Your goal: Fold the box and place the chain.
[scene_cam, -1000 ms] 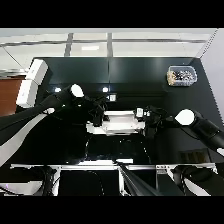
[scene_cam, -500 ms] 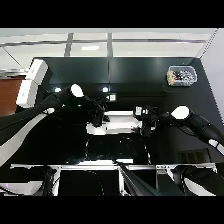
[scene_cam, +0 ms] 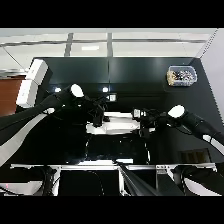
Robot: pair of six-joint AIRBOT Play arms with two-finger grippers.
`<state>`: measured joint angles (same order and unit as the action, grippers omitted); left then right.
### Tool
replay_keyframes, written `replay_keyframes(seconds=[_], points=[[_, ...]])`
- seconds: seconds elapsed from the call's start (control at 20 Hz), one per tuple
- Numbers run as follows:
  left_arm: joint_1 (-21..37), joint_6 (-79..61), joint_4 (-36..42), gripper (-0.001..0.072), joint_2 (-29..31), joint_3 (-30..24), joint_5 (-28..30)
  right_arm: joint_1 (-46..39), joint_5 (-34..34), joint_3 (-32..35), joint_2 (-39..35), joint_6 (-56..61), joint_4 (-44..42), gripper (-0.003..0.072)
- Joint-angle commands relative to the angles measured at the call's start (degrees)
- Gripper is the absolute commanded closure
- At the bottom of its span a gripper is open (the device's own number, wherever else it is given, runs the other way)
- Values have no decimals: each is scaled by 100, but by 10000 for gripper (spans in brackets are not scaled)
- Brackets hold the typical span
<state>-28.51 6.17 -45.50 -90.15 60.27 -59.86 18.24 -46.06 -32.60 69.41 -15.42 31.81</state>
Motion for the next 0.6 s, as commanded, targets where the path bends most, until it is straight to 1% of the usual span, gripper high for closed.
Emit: replay_keyframes(seconds=[0.0,0.2,0.5,0.55], points=[[-2,4,-9,683,2,0,2,-2,-103,2,94,-66,-17,101],[-2,4,-9,683,2,0,2,-2,-125,13,201,-61,175,102],[-2,4,-9,683,2,0,2,-4,-157,13,284,22,184,98],[-2,4,-9,683,2,0,2,-4,-157,13,284,46,184,-2]])
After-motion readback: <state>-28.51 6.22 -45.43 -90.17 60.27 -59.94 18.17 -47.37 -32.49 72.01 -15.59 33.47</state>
